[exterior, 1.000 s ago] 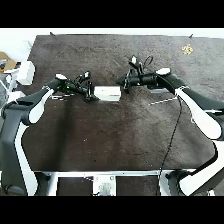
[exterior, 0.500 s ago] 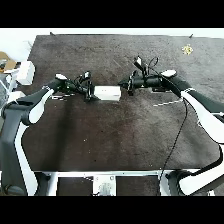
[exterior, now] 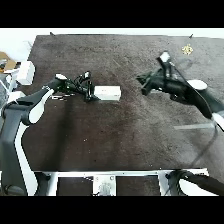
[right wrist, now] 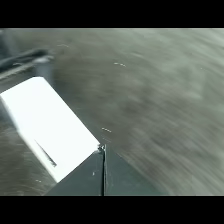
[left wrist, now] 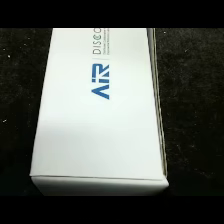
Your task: Fold the box and place the chain.
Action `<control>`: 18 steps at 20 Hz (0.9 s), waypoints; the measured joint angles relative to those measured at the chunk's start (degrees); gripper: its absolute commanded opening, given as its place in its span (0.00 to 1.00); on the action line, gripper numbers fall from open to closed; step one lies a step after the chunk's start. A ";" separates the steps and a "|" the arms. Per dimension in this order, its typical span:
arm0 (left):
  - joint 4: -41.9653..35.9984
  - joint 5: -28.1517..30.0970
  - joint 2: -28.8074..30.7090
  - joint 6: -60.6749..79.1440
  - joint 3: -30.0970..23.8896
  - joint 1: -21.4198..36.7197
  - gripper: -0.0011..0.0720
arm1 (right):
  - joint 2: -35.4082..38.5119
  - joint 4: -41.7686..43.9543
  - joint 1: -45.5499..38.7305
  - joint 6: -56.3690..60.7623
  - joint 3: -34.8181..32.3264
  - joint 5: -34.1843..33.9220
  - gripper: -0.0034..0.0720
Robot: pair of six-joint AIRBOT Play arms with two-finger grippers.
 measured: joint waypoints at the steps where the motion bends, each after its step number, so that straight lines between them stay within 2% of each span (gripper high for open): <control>1: 0.00 0.00 0.00 0.00 0.00 0.00 0.55 | 3.96 1.33 -1.31 0.20 -4.02 -2.51 0.05; 6: 0.00 0.02 0.00 0.00 0.00 0.00 0.56 | 24.20 6.25 -9.01 0.42 -23.96 -11.89 0.05; 10: 0.00 0.02 0.00 0.00 0.00 0.00 0.55 | 35.80 7.30 -14.40 0.39 -36.13 -16.55 0.05; 11: -0.02 0.02 0.00 0.00 0.00 0.00 0.38 | 37.62 7.43 -15.54 0.42 -38.21 -17.22 0.05; 12: -0.02 0.02 0.00 0.00 0.00 0.00 0.04 | 38.84 7.50 -16.37 0.39 -39.60 -17.92 0.05; 16: 0.11 0.04 0.72 -2.91 0.00 0.00 0.03 | 41.22 7.69 -17.97 0.39 -42.40 -18.78 0.05; 18: -0.26 2.60 3.08 -6.97 0.00 0.11 0.02 | 41.64 7.72 -18.25 0.39 -42.93 -19.26 0.05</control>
